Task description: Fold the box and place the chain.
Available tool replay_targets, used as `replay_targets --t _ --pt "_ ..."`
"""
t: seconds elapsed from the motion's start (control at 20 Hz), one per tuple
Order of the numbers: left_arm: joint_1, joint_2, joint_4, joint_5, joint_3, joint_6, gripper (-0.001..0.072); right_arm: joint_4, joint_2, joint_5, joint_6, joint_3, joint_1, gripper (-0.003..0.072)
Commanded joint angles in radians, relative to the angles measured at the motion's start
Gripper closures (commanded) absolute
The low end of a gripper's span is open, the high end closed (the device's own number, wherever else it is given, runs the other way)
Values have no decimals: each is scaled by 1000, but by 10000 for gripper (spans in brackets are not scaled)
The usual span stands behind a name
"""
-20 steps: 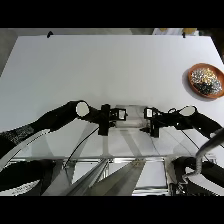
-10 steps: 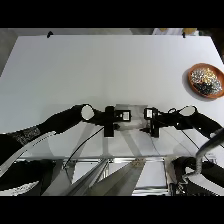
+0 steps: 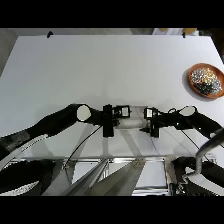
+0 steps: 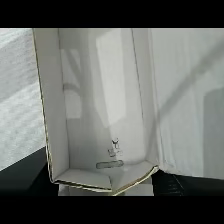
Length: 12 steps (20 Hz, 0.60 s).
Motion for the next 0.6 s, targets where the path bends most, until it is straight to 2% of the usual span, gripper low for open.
replay_targets --t 0.0,0.15,0.3,0.4,0.55 --pt "17 128 182 -100 0 -422 706 -2 0 0 -2 0 0 357" --pt "42 267 400 -161 0 -866 706 -1 0 0 -2 0 0 357" --pt "85 336 586 -233 0 -1287 706 -1 0 0 -2 0 0 357" --pt "122 325 616 -274 -2 -1440 705 -1 0 0 -2 0 0 357" --pt "141 257 584 -221 -39 -1459 700 -2 0 0 -2 0 0 357"
